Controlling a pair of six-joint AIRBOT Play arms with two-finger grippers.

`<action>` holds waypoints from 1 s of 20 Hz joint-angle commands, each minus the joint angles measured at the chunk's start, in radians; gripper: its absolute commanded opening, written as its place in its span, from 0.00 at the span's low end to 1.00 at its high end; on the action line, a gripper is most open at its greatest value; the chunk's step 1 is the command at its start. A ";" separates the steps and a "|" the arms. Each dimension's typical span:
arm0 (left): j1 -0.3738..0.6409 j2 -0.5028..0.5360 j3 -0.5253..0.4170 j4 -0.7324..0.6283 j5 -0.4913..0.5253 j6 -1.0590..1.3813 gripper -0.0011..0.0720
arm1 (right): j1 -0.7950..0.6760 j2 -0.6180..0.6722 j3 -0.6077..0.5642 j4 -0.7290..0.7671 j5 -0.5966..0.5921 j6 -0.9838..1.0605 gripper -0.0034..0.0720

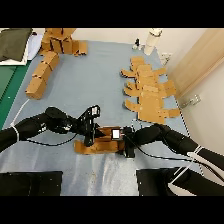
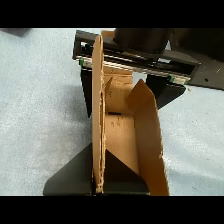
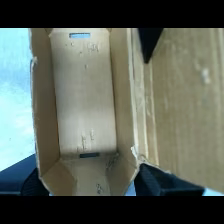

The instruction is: Fold the box.

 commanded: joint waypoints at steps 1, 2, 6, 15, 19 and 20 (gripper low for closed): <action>0.000 0.000 0.000 0.000 0.000 0.000 0.03 | 0.001 0.000 0.005 0.024 -0.002 0.000 0.98; 0.000 0.000 0.000 0.000 0.000 0.000 0.03 | 0.001 0.000 0.004 0.026 -0.005 0.000 0.97; 0.000 0.000 0.000 0.000 0.000 0.000 0.03 | 0.001 -0.017 0.004 0.026 -0.027 0.000 0.88; 0.000 0.000 0.000 0.000 0.000 0.000 0.03 | 0.001 -0.021 0.005 0.026 -0.027 0.000 0.79; 0.000 0.000 0.000 0.000 0.000 0.000 0.03 | 0.001 -0.021 0.004 0.026 -0.027 0.000 0.78; 0.000 0.000 0.000 0.000 0.000 0.000 0.03 | 0.001 -0.021 0.004 0.026 -0.027 0.000 0.78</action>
